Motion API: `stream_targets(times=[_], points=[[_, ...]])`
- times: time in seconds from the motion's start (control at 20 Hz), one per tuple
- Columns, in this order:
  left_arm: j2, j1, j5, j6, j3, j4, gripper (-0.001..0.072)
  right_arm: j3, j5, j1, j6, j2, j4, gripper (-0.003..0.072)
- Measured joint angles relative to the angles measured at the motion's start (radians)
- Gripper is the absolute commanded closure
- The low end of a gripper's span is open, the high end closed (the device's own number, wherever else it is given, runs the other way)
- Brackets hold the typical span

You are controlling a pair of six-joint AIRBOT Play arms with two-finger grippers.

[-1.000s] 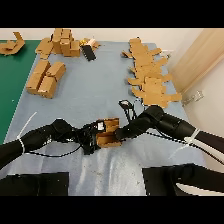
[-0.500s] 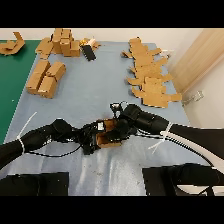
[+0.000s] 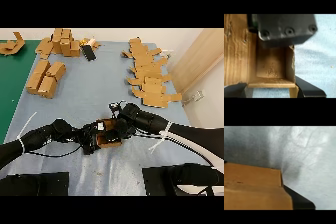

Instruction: Fold the box.

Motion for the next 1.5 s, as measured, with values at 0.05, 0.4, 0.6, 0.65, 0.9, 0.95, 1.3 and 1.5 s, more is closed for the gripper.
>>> stream_targets(times=[0.05, 0.4, 0.6, 0.65, 0.9, 0.95, 1.3, 1.5], points=[[0.0, 0.0, 0.0, 0.0, 0.0, 0.0, 0.0249, 0.001, -0.007, 0.0, 0.002, 0.02, -0.002, 0.0275], [0.0, 0.0, 0.0, -0.001, 0.0, -0.001, 0.0249, -0.042, -0.042, -0.064, 0.043, 0.255, -0.039, 0.0423], [0.0, 0.0, 0.0, -0.002, 0.0, -0.001, 0.0249, -0.191, 0.047, -0.22, -0.025, 0.432, 0.022, 0.0674], [0.0, 0.0, 0.0, -0.002, 0.0, -0.001, 0.0249, -0.231, 0.095, -0.287, -0.107, 0.45, 0.089, 0.0674], [0.0, 0.0, 0.0, -0.002, 0.0, -0.001, 0.0249, -0.254, 0.204, -0.557, -0.717, 0.292, 0.575, 0.0683], [0.0, 0.0, 0.0, -0.002, 0.0, -0.001, 0.0249, -0.221, 0.203, -0.584, -0.821, 0.231, 0.645, 0.0683], [0.0, 0.0, 0.001, -0.002, 0.0, -0.001, 0.0249, 0.015, -0.005, -0.628, -1.286, -0.053, 0.926, 0.0682], [0.0, 0.0, 0.001, -0.002, 0.0, -0.001, 0.0249, 0.047, -0.156, -0.554, -1.395, -0.08, 0.969, 0.0682]])
